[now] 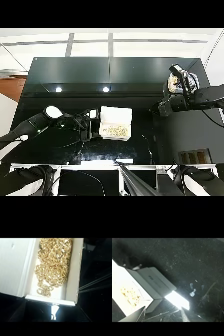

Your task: Fold the box and place the chain.

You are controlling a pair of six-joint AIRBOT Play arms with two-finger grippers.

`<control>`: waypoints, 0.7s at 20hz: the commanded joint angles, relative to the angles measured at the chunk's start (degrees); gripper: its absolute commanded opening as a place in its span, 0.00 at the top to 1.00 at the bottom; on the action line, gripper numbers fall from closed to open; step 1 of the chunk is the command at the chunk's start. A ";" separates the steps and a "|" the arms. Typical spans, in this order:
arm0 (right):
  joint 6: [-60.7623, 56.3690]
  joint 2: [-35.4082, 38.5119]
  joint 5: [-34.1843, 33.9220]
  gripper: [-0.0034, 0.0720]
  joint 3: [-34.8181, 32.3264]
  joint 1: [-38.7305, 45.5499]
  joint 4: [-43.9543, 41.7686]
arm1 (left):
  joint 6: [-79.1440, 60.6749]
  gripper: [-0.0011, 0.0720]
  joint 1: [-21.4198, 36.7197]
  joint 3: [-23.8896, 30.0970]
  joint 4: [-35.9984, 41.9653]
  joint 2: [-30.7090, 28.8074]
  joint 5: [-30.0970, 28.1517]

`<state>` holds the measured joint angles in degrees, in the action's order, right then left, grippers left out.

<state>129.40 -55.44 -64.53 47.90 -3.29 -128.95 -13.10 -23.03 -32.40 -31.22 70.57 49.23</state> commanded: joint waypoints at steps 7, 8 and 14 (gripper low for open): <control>-0.02 0.04 0.02 0.28 0.02 -0.04 -0.02 | -1.84 0.04 -1.92 -0.15 0.13 0.17 0.79; -0.02 0.04 0.02 0.28 0.02 -0.04 -0.02 | -1.84 0.04 -1.95 -0.13 0.15 0.22 0.76; -0.02 0.04 0.04 0.28 0.02 -0.04 -0.02 | -1.88 0.04 -1.97 -0.09 0.17 1.49 0.46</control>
